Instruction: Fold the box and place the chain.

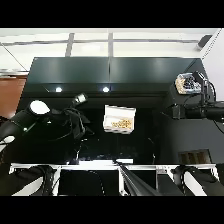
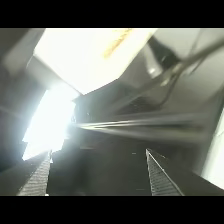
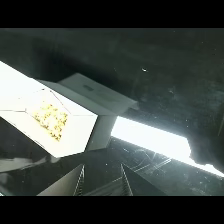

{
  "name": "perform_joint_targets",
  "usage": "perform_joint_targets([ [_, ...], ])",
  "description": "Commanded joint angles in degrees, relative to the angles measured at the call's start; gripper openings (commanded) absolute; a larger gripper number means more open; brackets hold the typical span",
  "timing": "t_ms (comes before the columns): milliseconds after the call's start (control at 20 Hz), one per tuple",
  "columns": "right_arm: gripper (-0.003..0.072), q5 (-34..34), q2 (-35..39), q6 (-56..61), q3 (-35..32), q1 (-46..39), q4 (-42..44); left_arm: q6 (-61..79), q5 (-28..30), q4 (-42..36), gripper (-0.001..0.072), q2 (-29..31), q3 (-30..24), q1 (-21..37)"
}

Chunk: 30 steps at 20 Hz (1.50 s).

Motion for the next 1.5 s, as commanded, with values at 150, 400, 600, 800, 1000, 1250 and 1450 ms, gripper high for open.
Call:
perform_joint_targets([
  [150, 0.028, 0.11, 0.04, 0.26, -0.15, -0.02, 0.04, 27.67, 7.87, -3.02, 0.0712, -9.92, 4.37, -4.0],
  [400, 0.028, 0.13, 0.04, 0.42, -0.15, -0.02, 0.04, 27.02, 6.49, -3.63, 0.0711, -16.2, 9.57, -3.89],
  [600, 0.0279, 0.13, 0.04, 0.42, -0.15, -0.02, 0.04, 25.73, 4.26, -3.63, 0.071, -18.4, 11.58, -4.0],
  [800, 0.028, 0.09, 0.04, 0.42, -0.15, -0.02, 0.04, 25.86, 4.0, -3.63, 0.071, -18.4, 11.58, -5.22],
  [1000, 0.0279, -0.2, 0.04, 0.39, -0.15, -0.02, 0.04, 25.9, 4.04, -5.2, 0.0709, -18.45, 11.58, -6.03],
  [1250, 0.0279, -0.79, 0.04, 0.39, -0.15, -0.02, 0.04, 25.9, 4.79, -7.3, 0.0709, -18.45, 11.58, -6.05],
  [1450, 0.0279, -1.16, 0.04, 0.42, -0.15, -0.02, 0.04, 25.9, 4.98, -6.99, 0.0707, -18.45, 11.58, -6.51],
])
